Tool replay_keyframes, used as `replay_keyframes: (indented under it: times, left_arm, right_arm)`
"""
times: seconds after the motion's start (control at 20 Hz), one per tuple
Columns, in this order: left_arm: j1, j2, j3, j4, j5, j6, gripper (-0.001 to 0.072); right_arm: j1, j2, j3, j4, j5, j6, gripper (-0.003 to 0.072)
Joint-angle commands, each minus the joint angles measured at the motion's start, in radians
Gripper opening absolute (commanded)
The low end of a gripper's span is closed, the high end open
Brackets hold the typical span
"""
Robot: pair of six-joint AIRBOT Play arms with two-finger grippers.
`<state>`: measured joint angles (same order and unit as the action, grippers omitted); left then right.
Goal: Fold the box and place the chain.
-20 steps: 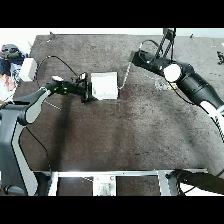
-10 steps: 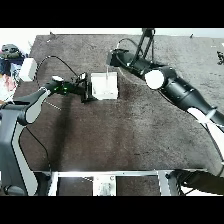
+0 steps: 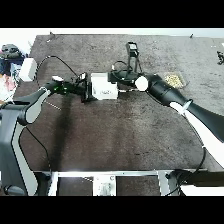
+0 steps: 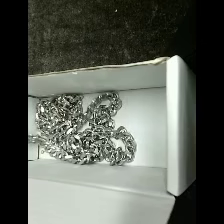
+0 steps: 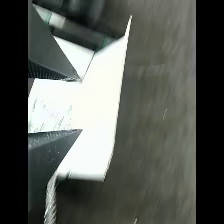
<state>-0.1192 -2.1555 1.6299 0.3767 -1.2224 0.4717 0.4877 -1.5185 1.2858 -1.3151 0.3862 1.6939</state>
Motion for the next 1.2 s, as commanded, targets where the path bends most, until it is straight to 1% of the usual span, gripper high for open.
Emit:
replay_keyframes:
  times: [0.0, 0.1, 0.15, 0.25, 0.35, 0.4, 0.55, 0.8, 0.95, 1.0, 1.1, 1.15]
  left_arm:
    - [0.001, 0.000, 0.000, 0.000, 0.000, 0.000, 0.0218]
    - [0.001, 0.000, 0.000, 0.000, 0.000, 0.000, 0.0218]
    - [0.001, 0.000, 0.000, 0.000, 0.000, 0.000, 0.0217]
    - [0.001, 0.000, 0.000, 0.000, 0.000, 0.000, 0.0218]
    - [0.001, 0.000, 0.000, 0.000, 0.000, 0.000, 0.0217]
    - [0.000, 0.000, 0.000, 0.000, 0.000, 0.000, 0.0217]
    - [0.001, 0.000, 0.000, 0.000, 0.000, 0.000, 0.0217]
    - [0.001, 0.000, 0.000, 0.000, 0.000, 0.000, 0.0217]
    - [0.001, 0.000, 0.000, 0.000, 0.000, 0.000, 0.0217]
    - [0.001, 0.000, 0.000, 0.000, 0.000, 0.000, 0.0217]
    - [0.000, 0.000, 0.000, 0.000, 0.000, 0.000, 0.0218]
    - [0.001, 0.000, 0.000, 0.000, 0.000, 0.000, 0.0218]
  right_arm:
    - [-0.109, 0.073, -0.077, -0.075, 0.108, 0.004, 0.0340]
    - [-0.203, 0.129, -0.163, -0.076, 0.113, 0.038, 0.0341]
    - [-0.257, 0.139, -0.200, -0.075, 0.121, 0.072, 0.0370]
    - [-0.348, 0.128, -0.255, -0.075, 0.123, 0.107, 0.0369]
    - [-0.410, 0.090, -0.263, -0.066, 0.095, 0.118, 0.0370]
    - [-0.429, 0.067, -0.263, -0.048, 0.063, 0.117, 0.0369]
    - [-0.463, 0.003, -0.262, 0.029, -0.048, 0.117, 0.0369]
    - [-0.464, -0.093, -0.260, 0.128, -0.157, 0.117, 0.0369]
    - [-0.462, -0.139, -0.253, 0.207, -0.246, 0.117, 0.0366]
    - [-0.461, -0.154, -0.240, 0.221, -0.253, 0.117, 0.0338]
    - [-0.460, -0.193, -0.195, 0.221, -0.239, 0.117, 0.0337]
    - [-0.459, -0.206, -0.176, 0.220, -0.232, 0.116, 0.0219]
